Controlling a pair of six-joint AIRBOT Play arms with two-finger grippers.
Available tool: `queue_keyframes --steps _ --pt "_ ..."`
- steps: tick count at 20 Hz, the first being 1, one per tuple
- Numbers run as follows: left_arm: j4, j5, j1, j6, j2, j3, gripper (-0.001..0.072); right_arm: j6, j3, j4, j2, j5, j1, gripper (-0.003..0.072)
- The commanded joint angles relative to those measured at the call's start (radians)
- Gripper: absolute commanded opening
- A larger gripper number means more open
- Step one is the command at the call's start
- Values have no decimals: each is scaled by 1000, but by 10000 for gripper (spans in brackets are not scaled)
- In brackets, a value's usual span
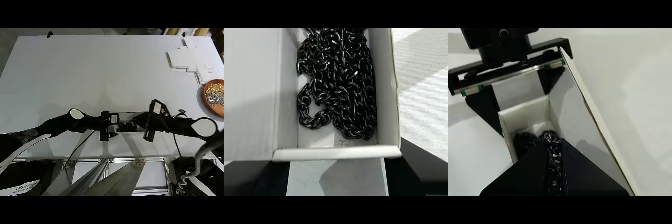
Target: Fold the box and place the chain.
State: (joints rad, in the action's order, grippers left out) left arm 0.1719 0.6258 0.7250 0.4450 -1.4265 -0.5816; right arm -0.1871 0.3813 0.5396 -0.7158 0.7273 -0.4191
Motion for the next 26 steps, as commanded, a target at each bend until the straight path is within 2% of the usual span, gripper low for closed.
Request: queue_keyframes --steps 1,3,4,7,10,13,15,17,21,26 --pt "0 0 0 0 0 0 345 7 0 -18 -76 -115 -79 104" --pt "0 0 0 0 0 0 345 2 3 -6 -70 -111 -77 160" --pt "0 0 0 0 0 0 345 -4 13 27 -56 -82 -77 259" --pt "0 0 0 0 0 0 345 -142 75 290 31 16 -61 258" --pt "0 0 0 0 0 0 345 -200 102 508 97 108 94 179" --pt "0 0 0 0 0 0 345 -40 98 537 71 174 268 180" --pt "0 0 0 0 0 0 345 101 79 541 26 157 323 180" --pt "0 0 0 0 1 0 345 209 65 592 -52 146 332 182" --pt "0 0 0 0 0 0 345 219 65 603 -179 180 332 182" --pt "0 0 0 0 0 0 345 252 65 603 -263 181 332 182"
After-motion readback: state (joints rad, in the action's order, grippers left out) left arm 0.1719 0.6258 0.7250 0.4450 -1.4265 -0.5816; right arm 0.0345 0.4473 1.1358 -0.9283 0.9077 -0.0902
